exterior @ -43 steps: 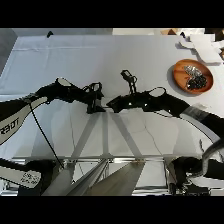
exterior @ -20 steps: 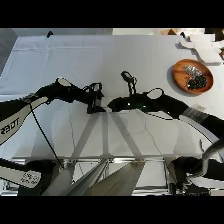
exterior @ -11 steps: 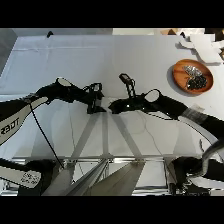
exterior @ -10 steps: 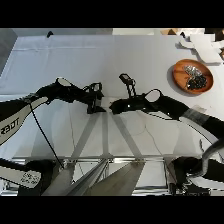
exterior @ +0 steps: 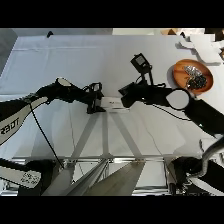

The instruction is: Fold the box and place the chain.

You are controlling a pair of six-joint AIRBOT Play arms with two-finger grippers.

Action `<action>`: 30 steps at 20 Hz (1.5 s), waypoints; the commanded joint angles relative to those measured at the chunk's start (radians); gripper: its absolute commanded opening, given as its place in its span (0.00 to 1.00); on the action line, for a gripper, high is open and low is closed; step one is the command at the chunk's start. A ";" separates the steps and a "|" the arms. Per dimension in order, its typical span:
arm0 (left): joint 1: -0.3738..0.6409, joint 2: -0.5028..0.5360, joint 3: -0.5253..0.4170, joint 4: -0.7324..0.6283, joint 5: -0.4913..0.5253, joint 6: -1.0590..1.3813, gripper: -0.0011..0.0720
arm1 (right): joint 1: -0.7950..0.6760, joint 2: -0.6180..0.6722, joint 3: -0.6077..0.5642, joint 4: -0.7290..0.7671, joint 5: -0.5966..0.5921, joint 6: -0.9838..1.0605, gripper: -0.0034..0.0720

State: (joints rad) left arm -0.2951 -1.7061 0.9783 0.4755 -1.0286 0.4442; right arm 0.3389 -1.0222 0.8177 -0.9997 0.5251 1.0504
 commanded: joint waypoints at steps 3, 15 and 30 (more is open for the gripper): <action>0.000 0.001 0.000 0.000 0.000 0.001 0.69 | -0.226 0.094 0.000 -0.472 0.299 0.371 0.05; 0.000 0.001 0.000 -0.016 -0.029 0.000 0.69 | -0.484 0.093 0.000 -0.478 0.431 0.370 0.05; 0.000 0.055 0.000 0.015 -0.022 -0.003 0.68 | -0.484 0.093 0.000 -0.478 0.333 0.363 0.05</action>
State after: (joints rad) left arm -0.2951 -1.6794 0.9783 0.4686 -1.0512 0.4442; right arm -0.1448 -0.9295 0.8177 -1.4776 0.8749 1.4139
